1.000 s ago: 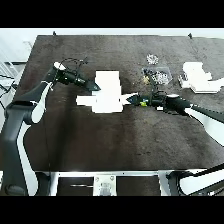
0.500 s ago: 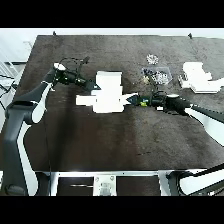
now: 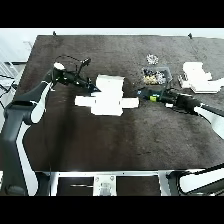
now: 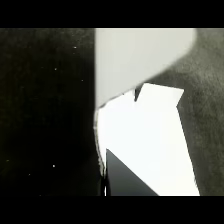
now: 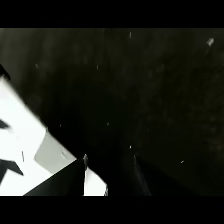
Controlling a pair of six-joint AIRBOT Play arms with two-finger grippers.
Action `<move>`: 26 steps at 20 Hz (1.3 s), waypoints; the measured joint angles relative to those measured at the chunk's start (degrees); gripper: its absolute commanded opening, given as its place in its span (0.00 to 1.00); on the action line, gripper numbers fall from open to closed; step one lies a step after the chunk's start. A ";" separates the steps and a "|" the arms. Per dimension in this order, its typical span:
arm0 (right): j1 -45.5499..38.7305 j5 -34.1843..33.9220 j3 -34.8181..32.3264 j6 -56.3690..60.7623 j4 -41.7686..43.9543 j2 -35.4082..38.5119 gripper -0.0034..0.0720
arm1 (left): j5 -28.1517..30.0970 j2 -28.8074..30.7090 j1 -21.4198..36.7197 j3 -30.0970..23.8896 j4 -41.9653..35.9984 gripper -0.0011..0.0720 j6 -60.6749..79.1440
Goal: Fold the box and place the chain.
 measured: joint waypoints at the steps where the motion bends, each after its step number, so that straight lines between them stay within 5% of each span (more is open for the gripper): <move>1: -1.20 1.42 0.04 -0.35 0.79 0.00 0.52 | 0.48 0.92 0.02 -1.51 0.00 0.03 2.21; 11: -5.33 6.60 0.09 -6.14 3.02 0.00 0.52 | 13.62 7.37 0.00 -17.46 -5.97 0.03 24.24; 20: -1.68 6.32 0.09 -16.74 2.82 0.37 0.52 | 15.98 7.08 0.02 -19.43 -7.61 0.04 29.92; 26: -0.52 6.32 0.09 -20.44 -4.87 4.02 0.54 | 16.24 6.97 0.04 -19.87 -6.64 0.04 29.97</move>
